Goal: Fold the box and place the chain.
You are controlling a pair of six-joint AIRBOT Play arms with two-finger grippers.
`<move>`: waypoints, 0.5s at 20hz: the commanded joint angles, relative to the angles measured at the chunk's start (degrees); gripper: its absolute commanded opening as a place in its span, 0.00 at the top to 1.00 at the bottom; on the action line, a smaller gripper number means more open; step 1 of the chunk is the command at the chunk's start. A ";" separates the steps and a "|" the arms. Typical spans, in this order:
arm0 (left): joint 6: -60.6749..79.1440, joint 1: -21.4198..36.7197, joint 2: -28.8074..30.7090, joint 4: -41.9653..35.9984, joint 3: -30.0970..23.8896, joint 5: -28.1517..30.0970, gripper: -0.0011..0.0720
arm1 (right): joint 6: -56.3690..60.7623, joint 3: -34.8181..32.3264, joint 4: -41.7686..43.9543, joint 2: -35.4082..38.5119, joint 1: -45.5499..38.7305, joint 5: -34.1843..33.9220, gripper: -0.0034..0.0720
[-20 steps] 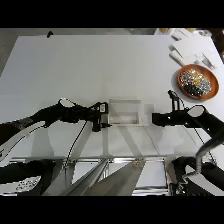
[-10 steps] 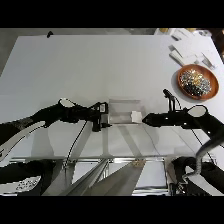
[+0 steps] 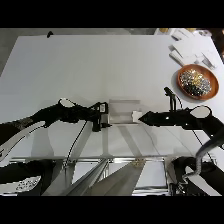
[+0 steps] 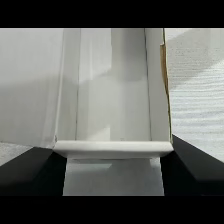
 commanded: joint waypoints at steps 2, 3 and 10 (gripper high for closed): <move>0.00 -0.02 -0.04 0.02 -0.02 0.00 0.78 | 0.70 0.24 0.15 -0.20 4.37 -5.05 0.50; 0.00 -0.02 -0.04 0.02 -0.02 0.00 0.78 | 2.25 1.16 -1.77 -0.22 5.51 -5.68 0.50; 0.00 0.00 -0.04 0.02 -0.02 0.00 0.78 | 26.38 12.85 -23.37 -6.56 15.74 -4.87 0.52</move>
